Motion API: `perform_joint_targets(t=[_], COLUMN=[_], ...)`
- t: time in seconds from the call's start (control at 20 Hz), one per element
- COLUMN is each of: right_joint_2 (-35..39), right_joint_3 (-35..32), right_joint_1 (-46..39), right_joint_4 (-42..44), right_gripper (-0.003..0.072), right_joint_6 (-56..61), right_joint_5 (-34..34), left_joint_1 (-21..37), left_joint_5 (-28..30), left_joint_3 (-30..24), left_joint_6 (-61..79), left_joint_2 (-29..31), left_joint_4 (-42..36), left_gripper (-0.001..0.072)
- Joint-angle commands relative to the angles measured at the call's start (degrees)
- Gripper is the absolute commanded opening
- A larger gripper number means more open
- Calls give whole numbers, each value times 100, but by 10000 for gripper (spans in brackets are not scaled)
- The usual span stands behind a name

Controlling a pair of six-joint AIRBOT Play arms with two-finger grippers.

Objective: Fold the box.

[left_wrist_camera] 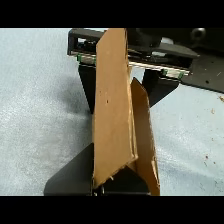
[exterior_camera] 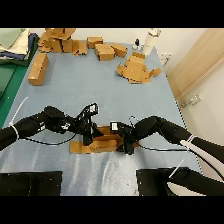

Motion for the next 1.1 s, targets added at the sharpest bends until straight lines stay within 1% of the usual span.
perform_joint_targets(t=[0.0,0.05,0.35,0.6,1.05], right_joint_2=[-4,-2,76,79,79], right_joint_3=[9,9,7,7,7], right_joint_1=[61,109,190,190,192], right_joint_4=[-48,-105,-326,-417,-354], right_gripper=[501,480,480,458,457], right_joint_6=[-2,-2,-2,-2,2], right_joint_5=[280,295,374,378,245], left_joint_1=[-2,0,-2,0,0], left_joint_5=[-2,0,0,0,0], left_joint_3=[2,2,2,2,2], left_joint_6=[2,2,2,2,2], left_joint_2=[4,2,2,2,2], left_joint_4=[0,0,0,0,0], left_gripper=[12,11,12,12,11])
